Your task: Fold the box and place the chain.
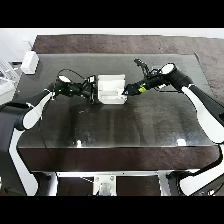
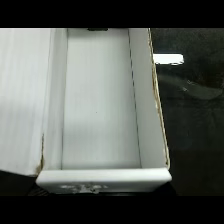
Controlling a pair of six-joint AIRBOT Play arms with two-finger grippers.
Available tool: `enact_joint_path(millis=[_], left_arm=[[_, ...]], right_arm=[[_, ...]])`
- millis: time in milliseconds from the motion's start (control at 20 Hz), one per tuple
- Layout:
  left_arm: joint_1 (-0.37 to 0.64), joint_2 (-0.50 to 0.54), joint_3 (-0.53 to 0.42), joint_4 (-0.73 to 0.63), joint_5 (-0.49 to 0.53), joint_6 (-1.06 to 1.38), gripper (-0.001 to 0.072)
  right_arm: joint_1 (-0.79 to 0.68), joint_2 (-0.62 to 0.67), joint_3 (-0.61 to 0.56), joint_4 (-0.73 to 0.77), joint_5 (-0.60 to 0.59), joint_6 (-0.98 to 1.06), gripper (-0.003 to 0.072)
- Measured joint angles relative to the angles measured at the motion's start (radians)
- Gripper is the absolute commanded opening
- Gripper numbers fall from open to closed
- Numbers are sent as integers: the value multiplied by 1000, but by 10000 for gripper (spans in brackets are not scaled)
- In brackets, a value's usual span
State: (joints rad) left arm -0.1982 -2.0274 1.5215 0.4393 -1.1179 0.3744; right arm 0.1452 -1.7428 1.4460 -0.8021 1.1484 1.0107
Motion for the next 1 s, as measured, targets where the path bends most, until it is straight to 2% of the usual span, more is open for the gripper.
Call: enact_joint_path(millis=[250, 1000], left_arm=[[0, 0, 0, 0, 0, 0, 408], [1, 0, 0, 0, 0, 0, 408]], right_arm=[[13, 0, 0, -6, -2, 6, 479], [91, -1, 41, -168, -83, 133, 479]])
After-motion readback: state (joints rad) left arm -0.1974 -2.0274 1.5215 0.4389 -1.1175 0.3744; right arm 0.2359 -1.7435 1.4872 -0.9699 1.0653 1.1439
